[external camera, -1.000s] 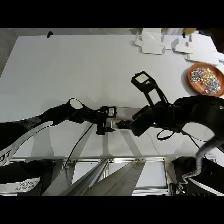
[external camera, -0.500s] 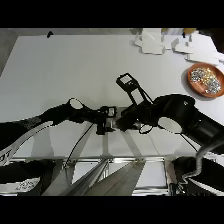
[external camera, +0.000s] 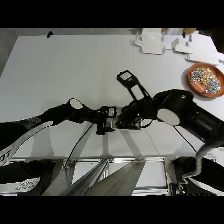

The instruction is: Fold the box and place the chain.

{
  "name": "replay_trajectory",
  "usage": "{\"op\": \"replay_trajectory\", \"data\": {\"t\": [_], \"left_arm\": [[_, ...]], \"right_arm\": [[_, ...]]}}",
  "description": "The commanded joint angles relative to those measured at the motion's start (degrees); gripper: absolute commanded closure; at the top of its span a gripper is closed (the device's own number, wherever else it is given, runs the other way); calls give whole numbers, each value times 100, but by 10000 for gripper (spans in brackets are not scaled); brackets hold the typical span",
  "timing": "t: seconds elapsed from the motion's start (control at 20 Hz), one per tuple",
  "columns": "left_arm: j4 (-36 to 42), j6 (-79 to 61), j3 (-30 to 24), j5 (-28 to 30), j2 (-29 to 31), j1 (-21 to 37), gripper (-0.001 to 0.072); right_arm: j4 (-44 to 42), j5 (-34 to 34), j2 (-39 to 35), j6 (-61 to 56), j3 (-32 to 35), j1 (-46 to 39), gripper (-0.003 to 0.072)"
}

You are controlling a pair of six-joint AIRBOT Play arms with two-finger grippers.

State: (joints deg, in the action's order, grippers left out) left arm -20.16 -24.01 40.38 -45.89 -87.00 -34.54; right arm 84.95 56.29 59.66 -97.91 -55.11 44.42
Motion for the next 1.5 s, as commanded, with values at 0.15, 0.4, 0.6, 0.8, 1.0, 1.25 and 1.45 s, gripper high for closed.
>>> {"op": "replay_trajectory", "data": {"t": [0.15, 0.4, 0.6, 0.8, 1.0, 1.25, 1.45], "left_arm": [[-2, -2, -2, 0, 4, 4, 580], [-2, -2, -2, 0, 4, 4, 580], [-2, -2, -2, 0, 4, 4, 580], [-2, 0, -2, 0, 4, 4, 580], [-2, -2, 0, 0, 4, 4, 580], [-2, 0, -2, 0, 4, 4, 580], [-2, -2, -2, 0, 4, 4, 580]], "right_arm": [[662, 734, -127, 90, -61, -1613, 521], [680, 686, 439, 94, 90, -2522, 518], [678, 345, 1145, 96, 446, -2586, 391], [678, 254, 1725, 92, 494, -2586, 392], [675, 149, 2022, 85, 494, -2588, 472], [658, 50, 2035, 24, 494, -2588, 516], [629, 214, 2035, -70, 496, -2586, 543]]}}
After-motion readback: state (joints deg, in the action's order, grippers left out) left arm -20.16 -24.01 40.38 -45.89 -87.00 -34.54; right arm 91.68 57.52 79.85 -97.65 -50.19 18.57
